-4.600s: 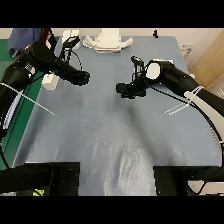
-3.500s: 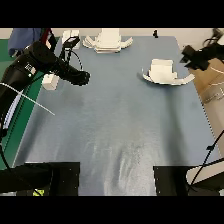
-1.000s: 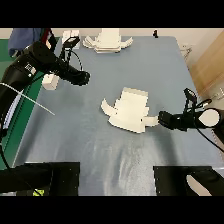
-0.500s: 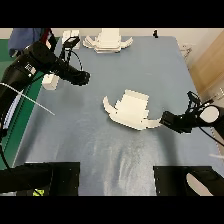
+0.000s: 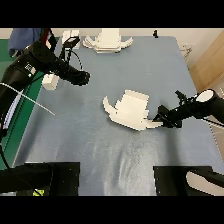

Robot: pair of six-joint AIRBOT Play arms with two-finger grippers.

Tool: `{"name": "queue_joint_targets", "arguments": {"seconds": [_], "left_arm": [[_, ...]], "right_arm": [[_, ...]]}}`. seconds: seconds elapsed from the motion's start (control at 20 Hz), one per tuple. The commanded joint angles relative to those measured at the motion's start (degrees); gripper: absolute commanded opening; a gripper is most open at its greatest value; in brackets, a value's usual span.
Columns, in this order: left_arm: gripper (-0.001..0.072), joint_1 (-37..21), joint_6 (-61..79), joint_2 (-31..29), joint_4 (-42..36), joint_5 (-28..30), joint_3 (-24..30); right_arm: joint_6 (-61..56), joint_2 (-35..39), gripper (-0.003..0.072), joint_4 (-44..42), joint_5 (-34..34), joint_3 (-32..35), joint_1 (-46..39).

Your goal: Fold the box.

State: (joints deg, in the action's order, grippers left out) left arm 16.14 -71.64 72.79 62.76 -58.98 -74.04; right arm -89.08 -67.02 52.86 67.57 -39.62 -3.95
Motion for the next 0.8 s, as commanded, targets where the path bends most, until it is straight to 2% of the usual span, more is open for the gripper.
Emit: {"name": "queue_joint_targets", "arguments": {"seconds": [0.0,0.1,0.15,0.2,0.25,0.45,0.65,0.75], "left_arm": [[0.0014,-0.04,0.02,0.02,0.02,0.02,-0.07],[0.0014,-0.04,0.02,0.02,0.02,0.02,-0.07],[0.0014,-0.04,0.02,0.02,0.02,0.02,-0.07],[0.0014,-0.04,0.02,0.02,0.02,0.02,-0.07],[0.0014,-0.04,0.00,0.02,0.02,0.02,-0.07],[0.0014,-0.04,0.09,0.02,0.04,0.13,-0.07],[0.0014,-0.04,0.07,0.02,0.02,0.11,-0.07],[0.0014,-0.07,0.04,0.02,0.02,0.28,-0.07]], "right_arm": [[6.27,-6.25,0.0297,-6.86,-0.61,-0.55,-0.26],[7.61,-6.95,0.0250,-6.84,-0.79,-0.55,-0.26],[8.28,-6.91,0.0162,-6.93,-0.81,-0.55,-0.26],[9.79,-6.86,0.0034,-7.63,-0.79,-0.55,-0.26],[11.91,-6.80,0.0002,-9.05,-0.61,-0.55,-0.26],[22.12,-3.17,0.0002,-15.78,0.46,-0.52,1.95],[22.47,5.53,0.0001,-13.73,-3.32,2.34,8.48],[17.14,8.68,0.0001,-9.81,-3.56,5.14,10.25]]}}
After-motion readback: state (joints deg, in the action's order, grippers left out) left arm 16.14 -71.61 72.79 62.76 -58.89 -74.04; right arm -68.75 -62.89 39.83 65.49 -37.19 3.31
